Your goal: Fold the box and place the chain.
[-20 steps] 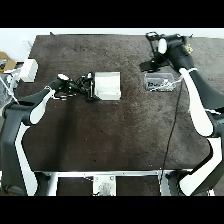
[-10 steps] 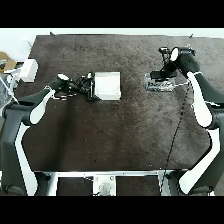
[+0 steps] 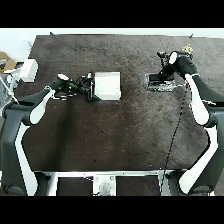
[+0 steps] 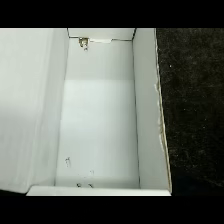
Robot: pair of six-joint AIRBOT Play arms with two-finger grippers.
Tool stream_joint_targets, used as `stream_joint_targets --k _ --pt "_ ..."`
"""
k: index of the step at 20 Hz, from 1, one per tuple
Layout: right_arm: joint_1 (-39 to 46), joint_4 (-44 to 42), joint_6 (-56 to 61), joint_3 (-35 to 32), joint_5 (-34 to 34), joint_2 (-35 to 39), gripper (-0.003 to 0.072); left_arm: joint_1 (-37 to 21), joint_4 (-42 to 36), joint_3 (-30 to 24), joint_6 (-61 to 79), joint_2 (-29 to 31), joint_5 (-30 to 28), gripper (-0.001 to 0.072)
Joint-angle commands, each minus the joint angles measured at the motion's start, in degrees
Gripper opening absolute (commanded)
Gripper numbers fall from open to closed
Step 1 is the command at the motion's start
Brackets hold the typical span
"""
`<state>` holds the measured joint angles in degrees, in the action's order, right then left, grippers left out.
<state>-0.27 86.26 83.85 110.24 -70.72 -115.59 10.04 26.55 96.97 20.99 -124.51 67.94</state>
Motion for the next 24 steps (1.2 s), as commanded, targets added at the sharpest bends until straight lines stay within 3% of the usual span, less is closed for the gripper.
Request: stream_joint_targets --k 1,2,4,8,17,20,24 --pt "0.0 -0.2 -0.1 0.0 0.4 -0.9 0.0164 0.0 0.0 0.0 0.0 0.0 0.0 0.0227" --pt "0.0 -0.2 -0.1 0.0 0.5 -1.3 0.0162 0.0 0.0 0.0 0.0 0.0 0.0 0.0226" --pt "0.0 -0.2 -0.1 0.0 0.7 -1.2 0.0016 0.0 0.0 0.0 0.0 0.0 0.0 0.0226" --pt "-0.2 -0.7 -0.1 0.1 0.5 1.6 0.0001 0.0 0.0 0.0 0.0 0.0 0.0 0.0226" --pt "-3.7 -0.6 -3.4 0.1 -0.1 16.5 0.0000 0.0 0.0 0.0 0.0 0.0 0.0 0.0227" --pt "-6.3 -0.6 -4.4 0.1 3.7 22.6 0.0000 0.0 0.0 0.0 0.0 0.0 0.0 0.0226" --pt "-11.4 0.3 -5.1 0.1 14.4 32.5 0.0000 0.0 0.0 0.0 0.0 0.0 0.0 0.0227"
